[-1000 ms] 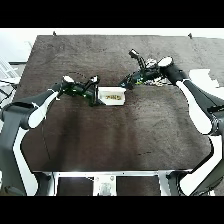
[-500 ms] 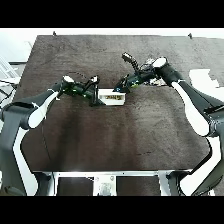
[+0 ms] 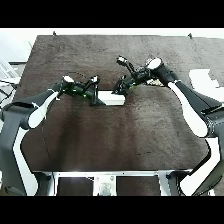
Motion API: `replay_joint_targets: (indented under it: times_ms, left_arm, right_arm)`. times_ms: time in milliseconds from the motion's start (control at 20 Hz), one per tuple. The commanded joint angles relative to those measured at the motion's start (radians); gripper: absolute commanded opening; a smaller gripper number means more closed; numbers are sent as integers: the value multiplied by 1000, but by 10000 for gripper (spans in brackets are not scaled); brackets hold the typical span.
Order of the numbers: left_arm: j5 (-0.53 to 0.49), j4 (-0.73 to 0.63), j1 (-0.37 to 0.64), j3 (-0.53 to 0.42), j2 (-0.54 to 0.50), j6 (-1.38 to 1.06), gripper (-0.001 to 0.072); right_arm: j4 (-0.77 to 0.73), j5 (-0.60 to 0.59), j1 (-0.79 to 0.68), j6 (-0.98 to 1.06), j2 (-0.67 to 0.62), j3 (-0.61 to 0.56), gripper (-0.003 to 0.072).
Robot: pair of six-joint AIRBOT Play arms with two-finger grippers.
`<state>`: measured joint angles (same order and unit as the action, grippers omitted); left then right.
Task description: Fold the box and place the chain.
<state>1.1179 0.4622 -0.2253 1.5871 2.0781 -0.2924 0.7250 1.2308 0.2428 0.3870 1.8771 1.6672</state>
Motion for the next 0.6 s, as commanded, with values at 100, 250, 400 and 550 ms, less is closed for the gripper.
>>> replay_joint_targets:
  times_ms: [100, 250, 400, 550]
  left_arm:
    - [0, 0, 0, 0, 0, 0, 339]
    - [0, 0, 0, 0, 0, 0, 339]
    - [0, 0, 0, 0, 0, 0, 339]
    - [0, 0, 0, 0, 0, 0, 339]
  right_arm:
    - [32, 19, 3, -3, 1, 1, 394]
    - [43, 7, 3, -6, 4, 1, 391]
    - [43, 19, 3, -6, 4, 3, 452]
    - [42, 30, 5, -6, 3, 8, 453]
